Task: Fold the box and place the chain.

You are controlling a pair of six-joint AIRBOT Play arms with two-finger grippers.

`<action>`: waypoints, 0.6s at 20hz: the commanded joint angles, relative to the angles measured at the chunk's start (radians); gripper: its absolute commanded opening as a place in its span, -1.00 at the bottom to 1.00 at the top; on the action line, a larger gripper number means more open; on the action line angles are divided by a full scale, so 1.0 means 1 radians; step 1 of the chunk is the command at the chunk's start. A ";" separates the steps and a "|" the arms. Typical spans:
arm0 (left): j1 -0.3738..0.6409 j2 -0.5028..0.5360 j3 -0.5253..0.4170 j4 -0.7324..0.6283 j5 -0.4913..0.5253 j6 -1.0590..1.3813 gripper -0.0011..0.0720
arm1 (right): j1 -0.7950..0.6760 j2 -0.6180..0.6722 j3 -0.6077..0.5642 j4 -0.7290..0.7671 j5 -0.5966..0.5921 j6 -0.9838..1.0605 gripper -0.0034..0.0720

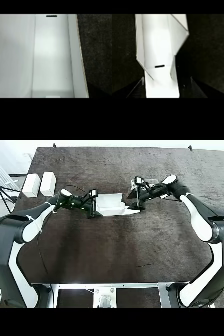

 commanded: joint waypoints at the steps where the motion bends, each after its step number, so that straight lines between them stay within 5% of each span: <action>1: 0.000 0.000 -0.001 0.002 -0.002 0.002 0.48 | -0.023 0.063 0.001 -0.013 0.031 0.109 0.86; 3: 0.000 0.000 0.000 0.002 -0.002 0.002 0.48 | -0.015 0.063 -0.011 0.021 0.098 0.251 0.75; 4: 0.000 0.000 -0.001 0.002 -0.003 0.002 0.48 | -0.004 0.063 -0.033 0.037 0.125 0.252 0.11; 5: 0.000 0.000 -0.001 0.002 -0.002 0.002 0.48 | 0.009 0.063 -0.056 0.050 0.126 0.240 -0.76; 6: 0.000 0.000 -0.001 0.002 -0.002 0.002 0.48 | 0.025 0.063 -0.080 0.066 0.116 0.206 -0.88; 12: 0.000 0.000 -0.001 0.003 -0.002 0.002 0.48 | 0.078 0.058 -0.106 0.280 -0.116 0.184 -0.88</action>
